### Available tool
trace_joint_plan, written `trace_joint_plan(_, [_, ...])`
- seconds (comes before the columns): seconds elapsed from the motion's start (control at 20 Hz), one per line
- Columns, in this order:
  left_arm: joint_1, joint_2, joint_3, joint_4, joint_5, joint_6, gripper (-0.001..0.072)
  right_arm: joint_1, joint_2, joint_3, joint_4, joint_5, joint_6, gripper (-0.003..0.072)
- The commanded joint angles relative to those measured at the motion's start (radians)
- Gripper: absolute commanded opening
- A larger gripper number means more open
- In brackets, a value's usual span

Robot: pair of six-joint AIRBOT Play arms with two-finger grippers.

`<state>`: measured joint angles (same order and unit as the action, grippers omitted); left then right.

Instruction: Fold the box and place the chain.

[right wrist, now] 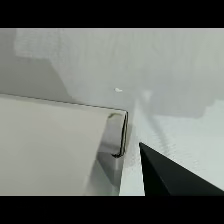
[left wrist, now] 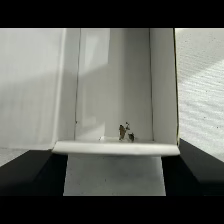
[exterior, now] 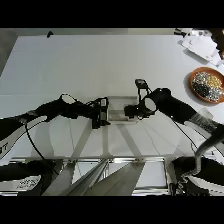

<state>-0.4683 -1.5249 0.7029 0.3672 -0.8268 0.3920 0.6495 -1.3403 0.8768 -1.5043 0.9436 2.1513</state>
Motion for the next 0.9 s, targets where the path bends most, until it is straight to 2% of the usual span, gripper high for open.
trace_joint_plan(0.0, [0.001, -0.001, 0.0, 0.0, 0.0, 0.0, 0.0258, 0.04, -0.024, 0.013, -0.064, 0.013, 0.101, 0.0429])
trace_joint_plan(0.25, [0.001, 0.0, 0.0, 0.0, 0.0, 0.0, 0.0258, 0.079, -0.063, 0.067, -0.111, 0.017, 0.154, 0.0417])
trace_joint_plan(0.5, [0.001, 0.0, 0.0, 0.0, 0.0, 0.0, 0.0258, 0.079, -0.079, 0.067, -0.111, 0.122, 0.209, 0.0394])
trace_joint_plan(0.6, [0.001, 0.0, 0.0, 0.0, 0.0, 0.0, 0.0258, 0.079, -0.079, 0.067, -0.121, 0.144, 0.232, 0.0358])
trace_joint_plan(0.65, [0.001, -0.001, 0.0, 0.0, 0.0, 0.0, 0.0258, 0.079, -0.079, 0.067, -0.131, 0.154, 0.246, 0.0304])
trace_joint_plan(0.7, [0.001, 0.0, 0.0, 0.0, 0.0, 0.0, 0.0258, 0.079, -0.079, 0.067, -0.134, 0.163, 0.254, 0.0285])
trace_joint_plan(0.75, [0.001, -0.001, 0.0, 0.0, 0.0, 0.0, 0.0258, 0.079, -0.079, 0.067, -0.134, 0.162, 0.253, 0.0164])
trace_joint_plan(0.8, [0.001, -0.001, 0.0, 0.0, 0.0, 0.0, 0.0258, 0.079, -0.079, 0.067, -0.134, 0.154, 0.253, 0.0082])
trace_joint_plan(0.85, [0.001, -0.001, 0.0, 0.0, 0.0, 0.0, 0.0258, 0.079, -0.079, 0.067, -0.134, 0.14, 0.252, 0.0075])
